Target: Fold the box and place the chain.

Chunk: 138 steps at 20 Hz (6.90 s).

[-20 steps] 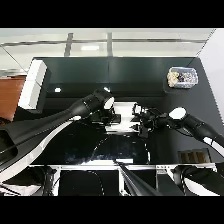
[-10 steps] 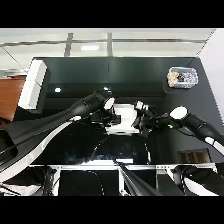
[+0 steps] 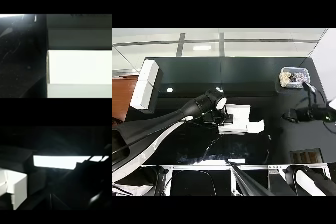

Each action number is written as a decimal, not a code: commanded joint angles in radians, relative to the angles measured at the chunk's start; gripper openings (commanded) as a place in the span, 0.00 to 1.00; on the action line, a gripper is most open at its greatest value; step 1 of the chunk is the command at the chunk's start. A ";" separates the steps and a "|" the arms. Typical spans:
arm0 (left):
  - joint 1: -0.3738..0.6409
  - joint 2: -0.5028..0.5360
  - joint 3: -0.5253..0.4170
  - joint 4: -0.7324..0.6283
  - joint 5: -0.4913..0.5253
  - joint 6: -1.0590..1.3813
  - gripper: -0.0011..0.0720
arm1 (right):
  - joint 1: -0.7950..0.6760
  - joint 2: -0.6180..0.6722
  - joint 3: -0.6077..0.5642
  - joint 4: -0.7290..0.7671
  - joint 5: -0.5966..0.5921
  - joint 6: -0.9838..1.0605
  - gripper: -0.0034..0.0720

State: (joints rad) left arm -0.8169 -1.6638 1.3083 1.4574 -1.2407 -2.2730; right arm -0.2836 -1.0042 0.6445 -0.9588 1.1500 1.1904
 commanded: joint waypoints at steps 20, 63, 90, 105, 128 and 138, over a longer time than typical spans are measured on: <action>0.001 0.000 0.001 -0.001 0.014 0.000 0.05 | 0.228 -0.268 -0.035 0.483 0.054 -0.301 0.78; 0.001 0.000 0.001 -0.001 0.014 0.000 0.05 | 0.897 -0.408 0.322 -0.508 -0.061 0.950 0.21; 0.001 0.000 0.001 -0.005 0.029 0.000 0.05 | 0.896 -0.420 0.323 -0.412 -0.052 0.954 0.29; 0.001 0.000 0.001 -0.005 0.029 0.000 0.05 | 0.896 -0.305 0.411 -0.544 0.116 0.913 0.54; 0.001 0.000 0.001 -0.004 0.033 0.000 0.05 | 0.084 -0.952 1.262 -0.721 0.074 0.829 0.97; 0.001 0.000 0.001 -0.005 0.032 0.000 0.05 | 0.068 -1.114 1.414 -0.717 0.089 0.930 0.97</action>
State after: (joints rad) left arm -0.8169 -1.6642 1.3083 1.4528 -1.2087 -2.2734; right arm -0.2119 -2.0865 2.0403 -1.6779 1.2301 2.1044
